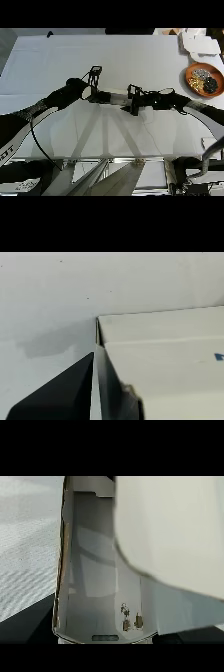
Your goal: Fold the box and place the chain.
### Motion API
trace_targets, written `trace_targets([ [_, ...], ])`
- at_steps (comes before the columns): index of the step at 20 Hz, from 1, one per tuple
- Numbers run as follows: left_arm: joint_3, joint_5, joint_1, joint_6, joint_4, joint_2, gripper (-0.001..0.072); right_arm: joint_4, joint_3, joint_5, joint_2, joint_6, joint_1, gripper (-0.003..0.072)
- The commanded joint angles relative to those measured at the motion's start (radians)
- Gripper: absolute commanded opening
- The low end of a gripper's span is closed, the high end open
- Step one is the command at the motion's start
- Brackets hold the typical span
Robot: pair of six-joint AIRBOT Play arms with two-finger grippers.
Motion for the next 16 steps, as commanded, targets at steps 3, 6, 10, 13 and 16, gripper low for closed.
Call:
trace_targets([
  [3,0.000,-0.006,-0.007,-0.007,0.018,-0.013,0.0148,0.000,0.000,0.000,0.000,0.000,0.000,0.0497],
  [6,0.001,-0.006,-0.011,0.027,0.018,-0.013,0.0003,0.000,0.000,0.000,0.000,0.000,0.000,0.0497],
  [10,0.000,-0.002,-0.011,0.022,0.010,-0.012,0.0070,0.000,0.001,0.000,0.000,0.000,0.000,0.0497],
  [13,0.000,-0.002,-0.011,-0.048,0.010,-0.011,0.0430,0.000,0.000,0.000,0.000,0.000,0.000,0.0497],
  [16,0.000,-0.005,-0.011,-0.064,0.004,0.011,0.0456,0.000,0.000,0.000,0.000,0.000,0.000,0.0497],
])
